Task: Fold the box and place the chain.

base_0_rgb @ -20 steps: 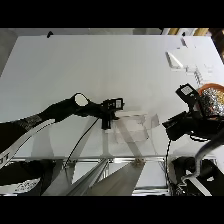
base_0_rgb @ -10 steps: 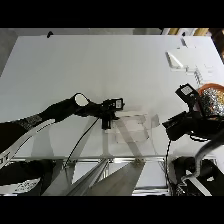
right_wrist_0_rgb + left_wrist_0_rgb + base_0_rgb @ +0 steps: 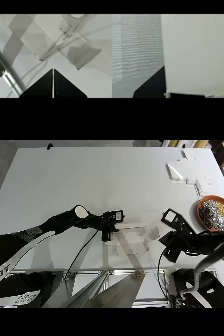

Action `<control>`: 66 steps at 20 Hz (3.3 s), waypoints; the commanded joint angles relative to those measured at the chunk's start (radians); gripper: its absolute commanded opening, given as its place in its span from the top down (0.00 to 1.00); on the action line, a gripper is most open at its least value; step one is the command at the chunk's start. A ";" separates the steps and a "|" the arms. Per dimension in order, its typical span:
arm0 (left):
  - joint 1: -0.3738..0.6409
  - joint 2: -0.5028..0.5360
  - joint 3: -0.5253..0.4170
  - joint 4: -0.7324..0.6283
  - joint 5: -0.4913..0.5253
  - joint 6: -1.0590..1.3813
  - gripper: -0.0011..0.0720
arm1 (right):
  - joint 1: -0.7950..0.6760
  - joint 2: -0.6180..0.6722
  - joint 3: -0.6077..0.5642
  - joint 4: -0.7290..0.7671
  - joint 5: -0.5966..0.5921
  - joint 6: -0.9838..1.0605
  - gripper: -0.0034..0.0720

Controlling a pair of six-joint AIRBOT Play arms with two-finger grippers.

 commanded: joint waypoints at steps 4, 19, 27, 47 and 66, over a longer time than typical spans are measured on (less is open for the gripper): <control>-0.001 -0.001 0.000 0.000 -0.002 0.000 0.97 | 0.016 -0.110 -0.072 0.125 -0.002 -0.537 0.93; -0.001 -0.001 0.000 0.000 -0.002 -0.001 0.97 | 0.186 -0.140 -0.327 0.013 -0.540 -0.683 0.10; -0.001 -0.001 0.000 0.000 -0.002 -0.001 0.97 | 0.185 -0.156 -0.285 0.037 -0.609 -0.683 0.10; -0.001 -0.001 0.000 0.000 -0.002 -0.005 0.97 | -0.094 -0.393 -0.099 0.340 -0.372 -0.905 0.10; -0.001 -0.001 0.000 0.000 -0.002 -0.004 0.97 | -0.193 -0.388 -0.093 0.407 -0.335 -1.027 0.10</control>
